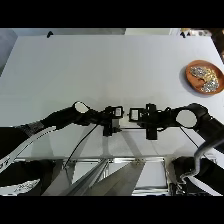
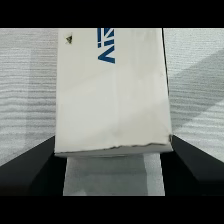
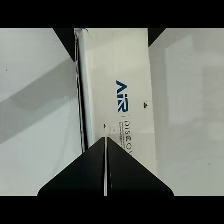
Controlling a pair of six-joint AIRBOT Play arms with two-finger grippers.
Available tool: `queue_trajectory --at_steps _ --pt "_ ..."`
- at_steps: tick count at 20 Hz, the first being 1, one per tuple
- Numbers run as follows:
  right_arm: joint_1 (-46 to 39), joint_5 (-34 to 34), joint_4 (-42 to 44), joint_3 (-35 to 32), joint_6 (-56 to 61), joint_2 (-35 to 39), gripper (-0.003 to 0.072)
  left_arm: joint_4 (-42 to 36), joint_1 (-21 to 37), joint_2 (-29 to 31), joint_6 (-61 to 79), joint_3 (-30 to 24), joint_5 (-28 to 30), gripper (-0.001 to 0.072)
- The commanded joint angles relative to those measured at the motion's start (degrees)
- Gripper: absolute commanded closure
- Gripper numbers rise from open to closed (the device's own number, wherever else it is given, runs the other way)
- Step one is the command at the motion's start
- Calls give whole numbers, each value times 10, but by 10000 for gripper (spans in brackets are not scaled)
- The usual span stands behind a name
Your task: Fold the box and place the chain.
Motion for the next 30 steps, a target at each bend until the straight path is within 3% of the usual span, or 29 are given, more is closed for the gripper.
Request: queue_trajectory --at_steps 1,30 --pt "0 10 0 0 0 -5 671 0 0 0 0 0 0 500" --pt "0 -29 0 -40 0 -21 671 0 0 0 0 0 0 500"
